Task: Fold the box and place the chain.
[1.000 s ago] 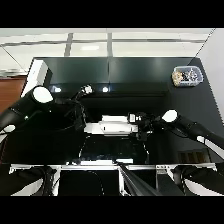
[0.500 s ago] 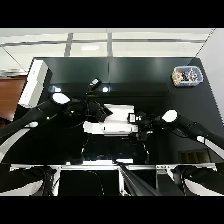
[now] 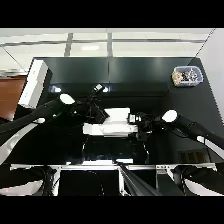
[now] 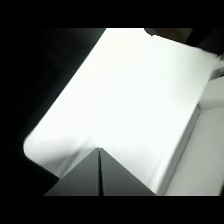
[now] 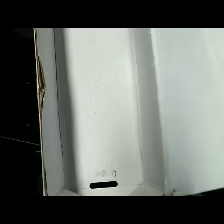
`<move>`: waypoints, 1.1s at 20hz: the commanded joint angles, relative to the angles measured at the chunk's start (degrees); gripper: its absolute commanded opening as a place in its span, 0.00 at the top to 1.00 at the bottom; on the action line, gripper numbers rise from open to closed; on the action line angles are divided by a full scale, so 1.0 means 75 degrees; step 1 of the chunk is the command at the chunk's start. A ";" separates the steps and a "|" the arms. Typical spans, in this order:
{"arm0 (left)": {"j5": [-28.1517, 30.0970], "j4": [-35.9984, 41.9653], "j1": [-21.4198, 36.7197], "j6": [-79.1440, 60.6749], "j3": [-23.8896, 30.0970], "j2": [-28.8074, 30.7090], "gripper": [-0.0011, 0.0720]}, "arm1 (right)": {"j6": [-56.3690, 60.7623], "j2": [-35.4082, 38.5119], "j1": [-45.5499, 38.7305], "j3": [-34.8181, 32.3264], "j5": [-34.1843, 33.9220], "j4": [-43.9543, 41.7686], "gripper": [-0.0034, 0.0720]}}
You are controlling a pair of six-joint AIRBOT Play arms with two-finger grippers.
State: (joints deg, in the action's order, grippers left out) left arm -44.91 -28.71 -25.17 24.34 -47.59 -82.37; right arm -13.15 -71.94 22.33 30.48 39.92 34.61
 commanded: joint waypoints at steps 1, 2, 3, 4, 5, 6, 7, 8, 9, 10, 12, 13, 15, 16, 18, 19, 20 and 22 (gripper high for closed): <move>-0.0574 -0.0393 0.0335 0.0117 -0.0111 0.0979 0.95 | 0.0009 0.0000 0.0000 -0.0003 -0.0015 -0.0009 0.63; -0.0825 -0.0694 0.0440 0.0329 -0.0108 0.1343 0.95 | 0.0009 0.0000 0.0000 -0.0003 -0.0015 -0.0009 0.64; -0.1067 -0.1000 0.0501 0.0493 -0.0064 0.1682 0.95 | 0.0009 0.0000 0.0000 0.0000 -0.0015 -0.0009 0.63; -0.1265 -0.1227 0.0516 0.0405 0.0085 0.2014 0.95 | 0.0009 0.0000 0.0000 0.0000 -0.0015 -0.0009 0.64; -0.1326 -0.1515 0.0463 -0.0061 0.0329 0.2270 0.95 | 0.0009 0.0000 0.0000 -0.0003 -0.0015 -0.0009 0.64; -0.1291 -0.1900 0.0388 -0.0653 0.0568 0.2407 0.93 | 0.0009 0.0000 0.0000 -0.0003 -0.0015 -0.0009 0.64; -0.1122 -0.2256 0.0286 -0.1533 0.0778 0.2416 0.53 | 0.0009 0.0000 0.0000 0.0000 -0.0015 -0.0009 0.64; -0.0912 -0.2556 0.0219 -0.2203 0.0933 0.2366 0.00 | 0.0009 0.0000 0.0000 -0.0003 -0.0015 -0.0009 0.64; -0.0554 -0.2806 0.0163 -0.2786 0.1058 0.2276 0.02 | 0.0009 0.0000 0.0000 0.0000 -0.0015 -0.0009 0.64; -0.0210 -0.3051 0.0125 -0.3191 0.1139 0.2148 0.02 | 0.0009 0.0000 0.0000 0.0000 -0.0015 -0.0009 0.64; 0.0265 -0.3290 0.0070 -0.3593 0.1166 0.1836 0.02 | 0.0009 0.0000 0.0000 0.0000 -0.0015 -0.0009 0.64; 0.0391 -0.3281 0.0073 -0.3602 0.1166 0.1705 0.02 | 0.0009 0.0000 0.0000 -0.0003 -0.0015 -0.0009 0.64; 0.0219 -0.3267 0.0067 -0.3593 0.1166 0.1550 0.04 | 0.0009 0.0000 0.0000 -0.0003 -0.0015 -0.0009 0.64; 0.0090 -0.3174 0.0041 -0.3590 0.1166 0.1547 0.07 | 0.0009 0.0000 0.0000 -0.0003 -0.0015 -0.0009 0.64; -0.0210 -0.2716 0.0015 -0.3599 0.1169 0.1547 0.14 | 0.0009 0.0000 0.0000 -0.0003 -0.0015 -0.0009 0.64; -0.0329 -0.2463 0.0012 -0.3599 0.1169 0.1547 0.14 | 0.0009 0.0000 0.0000 -0.0003 -0.0015 -0.0009 0.64; -0.0391 -0.2326 0.0009 -0.3602 0.1169 0.1547 0.22 | 0.0009 0.0000 0.0000 -0.0003 -0.0015 -0.0009 0.63; -0.0478 -0.2116 -0.0009 -0.3654 0.1169 0.1547 0.31 | 0.0009 0.0000 0.0000 -0.0003 -0.0015 -0.0009 0.64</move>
